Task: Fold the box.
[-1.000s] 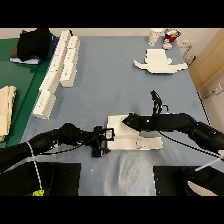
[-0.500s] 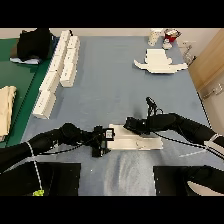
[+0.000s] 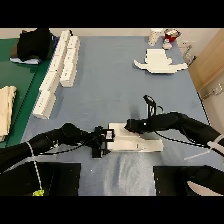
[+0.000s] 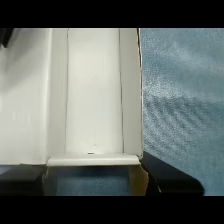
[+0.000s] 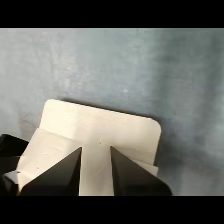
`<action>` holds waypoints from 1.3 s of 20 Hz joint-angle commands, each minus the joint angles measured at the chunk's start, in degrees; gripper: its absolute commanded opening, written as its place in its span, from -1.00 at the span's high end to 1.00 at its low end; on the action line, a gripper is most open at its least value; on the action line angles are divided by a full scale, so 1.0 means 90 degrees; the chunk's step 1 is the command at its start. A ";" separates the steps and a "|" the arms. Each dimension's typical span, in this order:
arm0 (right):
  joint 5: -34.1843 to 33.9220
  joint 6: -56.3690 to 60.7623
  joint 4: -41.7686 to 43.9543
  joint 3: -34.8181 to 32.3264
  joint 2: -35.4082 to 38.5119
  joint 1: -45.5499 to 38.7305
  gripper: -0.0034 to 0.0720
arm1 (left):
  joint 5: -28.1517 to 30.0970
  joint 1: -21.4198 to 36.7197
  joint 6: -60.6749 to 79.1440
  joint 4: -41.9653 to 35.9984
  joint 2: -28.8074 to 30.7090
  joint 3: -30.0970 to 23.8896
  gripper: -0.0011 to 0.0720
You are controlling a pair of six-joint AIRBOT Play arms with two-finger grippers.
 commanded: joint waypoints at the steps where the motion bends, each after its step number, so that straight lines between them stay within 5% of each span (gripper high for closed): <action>1: -0.0323 -0.0287 -0.1122 0.0330 0.0726 -0.0002 0.15 | 0.0019 0.0005 -0.0005 -0.0010 -0.0005 0.0005 -0.27; 5: -0.1642 -0.1231 -0.2283 0.0580 0.1962 0.0000 0.15 | 0.0019 0.0005 -0.0007 -0.0007 -0.0002 0.0005 -0.27; 8: -0.3322 -0.3213 -0.2164 0.0474 0.2521 0.0029 0.09 | 0.0019 0.0005 -0.0005 -0.0007 -0.0005 0.0005 -0.27; 11: -0.3997 -0.4044 -0.2280 -0.0058 0.2798 0.0056 -0.55 | 0.0019 0.0005 -0.0007 -0.0007 -0.0002 0.0005 -0.27; 18: -0.2096 -0.6244 -0.2480 -0.0811 0.2200 0.0056 -0.66 | 0.0019 0.0005 -0.0005 -0.0007 -0.0005 0.0005 -0.27; 24: -0.1649 -0.6732 -0.2232 -0.0804 0.1678 0.0413 -0.62 | 0.0019 0.0005 -0.0007 -0.0007 -0.0005 0.0005 -0.27; 25: -0.1637 -0.6730 -0.2152 -0.0804 0.1678 0.0505 -0.41 | 0.0019 0.0005 -0.0007 -0.0007 -0.0005 0.0005 -0.27; 26: -0.1637 -0.6730 -0.2055 -0.0806 0.1678 0.0588 0.03 | 0.0019 0.0005 -0.0005 -0.0010 -0.0005 0.0005 -0.27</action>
